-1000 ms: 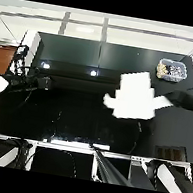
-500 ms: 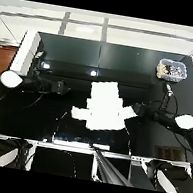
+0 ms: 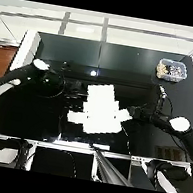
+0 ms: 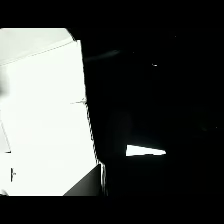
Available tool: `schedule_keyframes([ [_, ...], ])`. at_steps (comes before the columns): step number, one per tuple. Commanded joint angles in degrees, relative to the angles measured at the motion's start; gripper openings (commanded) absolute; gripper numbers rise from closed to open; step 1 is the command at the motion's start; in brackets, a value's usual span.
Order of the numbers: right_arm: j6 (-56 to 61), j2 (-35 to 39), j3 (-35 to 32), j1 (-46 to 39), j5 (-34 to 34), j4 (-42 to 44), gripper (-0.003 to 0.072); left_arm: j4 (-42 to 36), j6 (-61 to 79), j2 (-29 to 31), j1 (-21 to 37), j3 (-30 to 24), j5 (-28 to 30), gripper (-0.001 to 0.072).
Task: Fold the box and place the chain.
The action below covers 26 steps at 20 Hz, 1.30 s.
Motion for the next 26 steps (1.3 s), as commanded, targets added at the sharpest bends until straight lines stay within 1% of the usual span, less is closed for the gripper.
schedule_keyframes([
  [1,-0.1,0.0,0.0,0.2,-0.1,0.0,0.0014,-1.7,-1.2,-6.3,-2.8,3.6,-5.6,0.0692],
  [3,-0.1,0.0,0.0,0.2,-0.1,0.0,0.0014,-3.0,-0.7,-7.5,-4.7,4.0,-5.7,0.0692],
  [4,-0.1,0.0,0.0,0.2,-0.1,0.0,0.0014,-4.8,2.2,-7.6,-5.4,4.0,-6.5,0.0692],
  [5,-0.1,0.0,0.0,0.2,-0.1,0.0,0.0014,-6.6,6.2,-7.8,-6.0,4.2,-8.2,0.0692],
  [7,-0.2,0.0,0.0,0.2,-0.1,0.0,0.0014,-6.1,10.5,-8.0,-6.5,5.2,-10.5,0.067],
  [8,-0.2,0.0,0.0,0.2,-0.1,0.0,0.0014,-4.3,11.7,-8.4,-6.5,6.1,-11.4,0.0631],
  [9,-0.2,0.0,0.0,0.2,0.0,0.0,0.0014,-2.4,12.0,-8.9,-6.5,7.3,-12.6,0.0553],
  [10,-0.2,0.0,0.0,0.2,0.0,0.0,0.0014,-0.3,12.7,-9.8,-6.5,8.7,-14.4,0.0507],
  [11,-0.2,0.0,0.0,0.2,0.0,0.0,0.0014,1.3,13.0,-11.1,-6.5,10.4,-16.9,0.0479],
  [13,-0.2,0.0,0.0,0.2,0.1,0.0,0.0014,2.6,15.0,-13.6,-6.5,13.2,-21.0,0.0351],
  [16,-0.2,0.0,0.0,0.2,0.2,0.0,0.0014,3.1,17.6,-15.5,-6.5,15.6,-22.9,0.0327],
  [17,-0.2,0.0,0.0,0.2,0.3,0.0,0.0014,3.1,17.6,-15.9,-6.5,16.2,-22.8,0.0277],
  [18,-0.2,0.0,0.0,0.2,0.4,0.0,0.0014,3.1,17.8,-16.4,-6.5,16.8,-22.9,0.0136],
  [20,-0.3,0.0,0.0,0.2,0.3,0.0,0.0014,3.1,19.1,-16.6,-6.6,17.3,-22.8,0.0071],
  [21,-0.3,0.0,0.0,0.2,0.3,0.0,0.0015,3.0,19.7,-16.6,-6.5,17.6,-22.8,0.0027],
  [22,-0.3,0.0,0.0,0.2,-0.1,0.0,0.0066,3.1,19.9,-16.6,-6.5,17.9,-22.9,0.0026],
  [23,-0.7,0.0,0.2,0.2,-0.5,0.0,0.0382,3.1,19.8,-16.6,-6.5,18.4,-23.1,0.0025],
  [24,-1.0,0.0,0.9,-0.1,-0.2,-0.9,0.0716,3.1,19.8,-16.4,-6.5,18.9,-23.8,0.0024],
  [26,-3.6,0.0,5.2,-1.7,5.6,-6.3,0.071,3.3,19.8,-15.0,-6.5,19.1,-24.8,0.0023],
])
